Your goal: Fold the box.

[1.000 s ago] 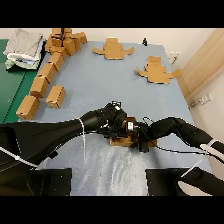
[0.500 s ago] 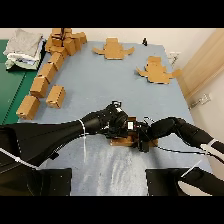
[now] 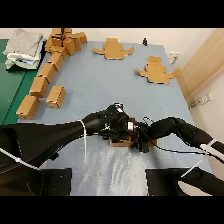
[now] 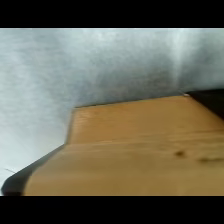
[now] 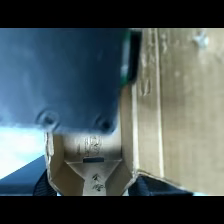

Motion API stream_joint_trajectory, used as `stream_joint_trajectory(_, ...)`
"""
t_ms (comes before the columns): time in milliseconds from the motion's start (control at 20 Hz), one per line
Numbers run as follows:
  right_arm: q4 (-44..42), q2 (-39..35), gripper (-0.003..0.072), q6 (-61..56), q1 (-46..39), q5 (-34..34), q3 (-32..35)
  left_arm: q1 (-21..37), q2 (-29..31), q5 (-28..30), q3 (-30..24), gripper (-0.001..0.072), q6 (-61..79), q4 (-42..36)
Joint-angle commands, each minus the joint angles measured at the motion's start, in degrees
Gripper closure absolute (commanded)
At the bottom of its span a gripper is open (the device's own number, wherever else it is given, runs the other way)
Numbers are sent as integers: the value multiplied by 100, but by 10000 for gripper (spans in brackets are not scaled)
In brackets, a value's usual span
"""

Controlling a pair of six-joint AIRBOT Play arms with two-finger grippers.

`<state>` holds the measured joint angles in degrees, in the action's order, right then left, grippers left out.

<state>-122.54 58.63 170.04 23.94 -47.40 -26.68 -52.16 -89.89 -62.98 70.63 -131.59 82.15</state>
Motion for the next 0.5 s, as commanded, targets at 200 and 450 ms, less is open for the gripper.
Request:
stream_joint_trajectory(200, 20, -2, 130, -11, 0, -4, -4, 22, -2, -87, 2, 288, -7, 109)
stream_joint_trajectory(450, 20, -2, 130, -11, 0, -7, -4, 0, -2, -20, 2, 596, -111, 190)
